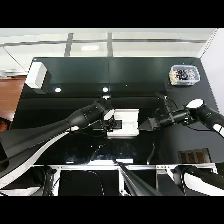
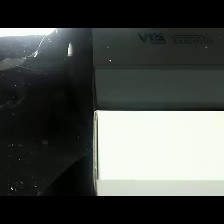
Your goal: Fold the box and place the chain.
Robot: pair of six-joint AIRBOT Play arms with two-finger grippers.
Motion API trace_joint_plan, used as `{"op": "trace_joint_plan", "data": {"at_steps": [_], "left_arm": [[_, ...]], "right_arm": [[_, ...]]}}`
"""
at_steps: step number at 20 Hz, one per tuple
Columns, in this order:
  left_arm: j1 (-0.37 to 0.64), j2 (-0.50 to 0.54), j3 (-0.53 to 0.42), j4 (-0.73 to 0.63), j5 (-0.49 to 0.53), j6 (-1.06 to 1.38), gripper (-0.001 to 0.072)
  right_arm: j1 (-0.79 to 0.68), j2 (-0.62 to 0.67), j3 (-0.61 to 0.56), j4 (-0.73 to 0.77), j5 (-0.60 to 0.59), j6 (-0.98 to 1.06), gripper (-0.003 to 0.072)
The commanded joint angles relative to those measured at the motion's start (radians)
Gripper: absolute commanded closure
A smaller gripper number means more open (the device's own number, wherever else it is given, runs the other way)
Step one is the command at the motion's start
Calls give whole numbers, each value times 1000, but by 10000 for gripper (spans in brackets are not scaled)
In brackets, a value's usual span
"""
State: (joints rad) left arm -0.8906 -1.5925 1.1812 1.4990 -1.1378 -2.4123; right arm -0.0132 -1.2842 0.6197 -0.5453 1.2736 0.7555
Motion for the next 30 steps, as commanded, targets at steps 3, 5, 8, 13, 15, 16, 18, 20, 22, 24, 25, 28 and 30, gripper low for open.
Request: {"op": "trace_joint_plan", "data": {"at_steps": [3,5,8,13,15,16,18,20,22,24,25,28,30], "left_arm": [[0,0,1,0,0,0,680],[0,0,1,0,0,0,679],[0,0,1,0,0,0,679],[0,0,1,0,2,0,679],[0,0,1,0,2,0,680],[0,0,1,0,1,0,679],[0,0,1,0,1,0,680],[0,0,1,0,1,0,680],[0,0,1,0,2,0,680],[0,0,1,0,2,0,680],[0,0,1,0,2,0,680],[0,0,1,0,2,0,680],[0,0,1,0,2,0,679]], "right_arm": [[63,0,52,-13,16,64,157],[107,0,77,-17,9,105,314],[169,0,121,-116,-39,299,383],[278,0,153,-205,-108,450,382],[330,0,157,-291,-146,529,382],[359,0,157,-337,-168,578,382],[404,0,158,-401,-196,653,382],[443,0,158,-452,-222,734,382],[481,0,172,-525,-238,827,382],[533,0,211,-638,-241,944,383],[560,-1,233,-703,-237,1016,383],[623,-3,269,-834,-193,1213,383],[656,-8,269,-893,-176,1325,383]]}}
